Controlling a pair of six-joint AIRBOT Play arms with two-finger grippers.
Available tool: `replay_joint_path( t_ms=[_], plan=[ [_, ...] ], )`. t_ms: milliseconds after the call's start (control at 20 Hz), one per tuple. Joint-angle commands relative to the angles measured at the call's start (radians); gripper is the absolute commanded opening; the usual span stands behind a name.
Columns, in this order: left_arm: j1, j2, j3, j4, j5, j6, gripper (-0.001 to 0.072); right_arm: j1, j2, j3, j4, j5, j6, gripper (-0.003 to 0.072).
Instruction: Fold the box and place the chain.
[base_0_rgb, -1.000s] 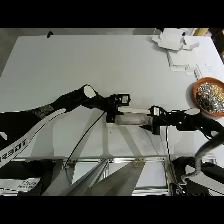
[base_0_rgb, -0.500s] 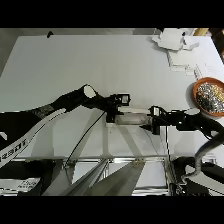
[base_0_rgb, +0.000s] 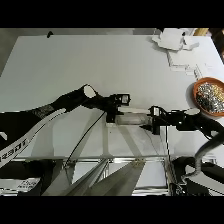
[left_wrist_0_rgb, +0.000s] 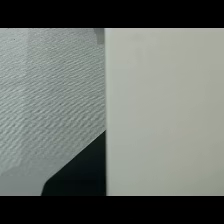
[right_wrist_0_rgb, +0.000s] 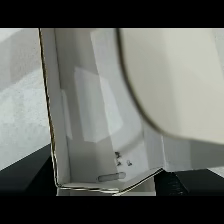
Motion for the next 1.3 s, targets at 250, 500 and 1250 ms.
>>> replay_joint_path(
  t_ms=[250,500,1250],
  plan=[
    [0.035,0.099,0.000,0.134,-0.035,-0.116,0.0582,0.001,0.000,0.000,0.000,0.000,0.000,0.0415],
    [0.090,0.249,0.000,0.422,-0.206,-0.401,0.0482,0.001,0.000,0.000,0.000,0.001,0.000,0.0415],
    [-0.274,0.189,0.143,0.563,0.155,-0.817,0.0000,0.001,0.000,0.000,0.000,0.002,0.000,0.0415]
  ],
)
